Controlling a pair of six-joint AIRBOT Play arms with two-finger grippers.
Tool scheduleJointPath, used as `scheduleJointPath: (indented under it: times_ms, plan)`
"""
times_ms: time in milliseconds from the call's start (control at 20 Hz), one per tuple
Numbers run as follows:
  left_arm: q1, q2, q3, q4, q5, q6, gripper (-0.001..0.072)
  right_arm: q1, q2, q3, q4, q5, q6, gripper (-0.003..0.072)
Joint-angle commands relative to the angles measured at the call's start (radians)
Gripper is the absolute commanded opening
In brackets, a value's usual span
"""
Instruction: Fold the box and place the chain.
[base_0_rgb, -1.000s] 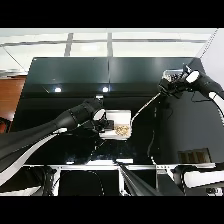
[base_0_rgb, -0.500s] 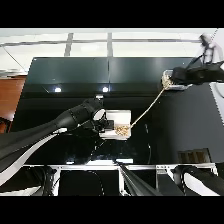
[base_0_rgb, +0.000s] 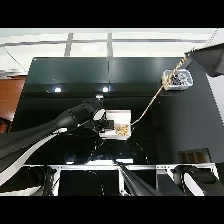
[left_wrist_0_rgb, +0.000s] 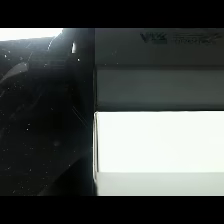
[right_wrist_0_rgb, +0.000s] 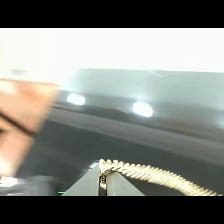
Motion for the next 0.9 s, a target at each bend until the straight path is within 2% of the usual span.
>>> scheduleJointPath:
  times_ms: [0,250,400,550,850]
  plan:
    - [0.0,0.0,0.0,0.0,0.0,0.0,0.0028,0.0,0.02,0.041,0.272,-0.009,-0.071,0.0015]
    - [0.0,0.0,0.0,0.0,0.0,0.0,0.0028,0.005,0.019,0.073,0.412,-0.019,-0.072,0.0014]
    - [0.0,0.0,0.0,0.0,0.0,0.0,0.0028,0.096,0.005,0.072,0.399,-0.052,-0.072,0.0014]
    - [0.0,0.0,0.0,0.0,0.0,0.0,0.0028,0.238,-0.034,0.072,0.29,-0.092,-0.055,0.0015]
    - [0.0,0.0,0.0,0.0,0.0,0.0,0.0028,0.486,-0.167,0.064,0.045,-0.079,0.053,0.0015]
